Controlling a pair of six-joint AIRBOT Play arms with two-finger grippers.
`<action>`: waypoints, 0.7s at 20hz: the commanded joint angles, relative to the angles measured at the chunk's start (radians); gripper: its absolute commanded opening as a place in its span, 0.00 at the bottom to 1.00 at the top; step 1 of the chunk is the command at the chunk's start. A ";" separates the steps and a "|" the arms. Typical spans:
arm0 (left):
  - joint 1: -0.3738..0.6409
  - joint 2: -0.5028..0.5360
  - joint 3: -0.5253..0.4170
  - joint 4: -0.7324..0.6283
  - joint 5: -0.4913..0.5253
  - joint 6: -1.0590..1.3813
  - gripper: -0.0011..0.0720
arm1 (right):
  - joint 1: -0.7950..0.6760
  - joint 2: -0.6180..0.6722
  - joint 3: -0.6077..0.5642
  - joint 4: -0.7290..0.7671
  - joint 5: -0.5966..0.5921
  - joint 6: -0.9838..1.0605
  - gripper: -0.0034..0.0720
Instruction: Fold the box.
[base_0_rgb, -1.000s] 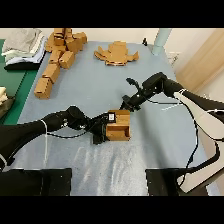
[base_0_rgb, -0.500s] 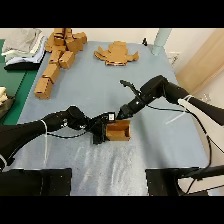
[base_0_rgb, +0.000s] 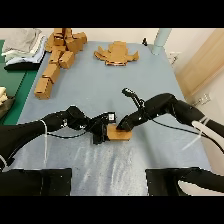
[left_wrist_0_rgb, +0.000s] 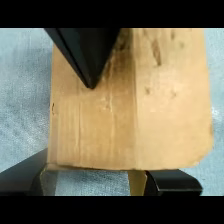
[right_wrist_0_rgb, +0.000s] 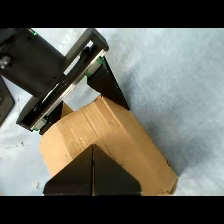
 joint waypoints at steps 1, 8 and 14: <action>0.000 0.000 0.000 0.000 0.000 0.000 0.73 | 0.058 0.113 -0.114 -0.010 0.185 -0.069 0.05; 0.000 0.000 0.000 0.000 0.000 0.000 0.73 | 0.193 0.303 -0.277 -0.129 0.467 -0.105 0.05; 0.000 0.000 0.000 0.000 0.000 0.000 0.73 | 0.324 0.365 -0.339 -0.327 0.518 -0.143 0.05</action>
